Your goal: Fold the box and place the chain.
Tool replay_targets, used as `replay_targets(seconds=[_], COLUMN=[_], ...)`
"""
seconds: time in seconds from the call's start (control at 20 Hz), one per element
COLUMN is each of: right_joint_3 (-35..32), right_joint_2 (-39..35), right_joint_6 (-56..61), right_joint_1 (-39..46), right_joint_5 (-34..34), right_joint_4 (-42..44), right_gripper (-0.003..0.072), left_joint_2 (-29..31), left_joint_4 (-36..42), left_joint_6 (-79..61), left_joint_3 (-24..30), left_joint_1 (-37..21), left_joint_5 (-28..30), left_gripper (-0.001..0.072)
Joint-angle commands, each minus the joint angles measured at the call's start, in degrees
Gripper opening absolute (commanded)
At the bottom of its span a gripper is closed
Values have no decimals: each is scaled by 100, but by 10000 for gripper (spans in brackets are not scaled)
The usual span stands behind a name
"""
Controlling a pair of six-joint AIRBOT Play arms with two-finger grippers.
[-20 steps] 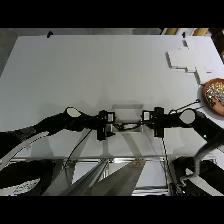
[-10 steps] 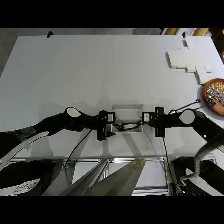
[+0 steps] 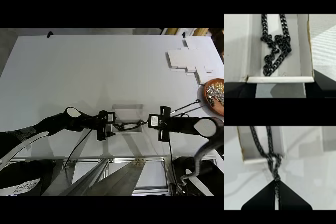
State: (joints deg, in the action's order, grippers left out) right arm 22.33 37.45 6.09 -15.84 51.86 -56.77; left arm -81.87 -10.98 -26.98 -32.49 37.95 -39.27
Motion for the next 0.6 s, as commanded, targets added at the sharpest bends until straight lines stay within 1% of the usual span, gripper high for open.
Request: replay_targets(seconds=[0.0, 0.05, 0.15, 0.35, 0.55], right_joint_3=[-2, -2, -2, -2, -2], right_joint_2=[-463, -452, -444, -262, 413], right_joint_6=[166, 164, 162, 343, 763], right_joint_1=[-136, -197, -407, -925, -1178], right_joint_5=[393, 435, 343, -157, -826], right_joint_4=[1504, 1967, 2430, 2459, 2404], right_gripper=[20, 20, 20, 20, 21], left_joint_2=[-2, -2, -2, -2, -2], left_joint_4=[-2, -2, -2, -2, -2], left_joint_6=[-2, -2, -2, -2, -2], left_joint_3=[0, 2, 0, 0, 0], left_joint_1=[0, 0, -2, 0, -2], left_joint_5=[2, 2, 2, 2, 2], left_gripper=[254, 254, 254, 254, 254])
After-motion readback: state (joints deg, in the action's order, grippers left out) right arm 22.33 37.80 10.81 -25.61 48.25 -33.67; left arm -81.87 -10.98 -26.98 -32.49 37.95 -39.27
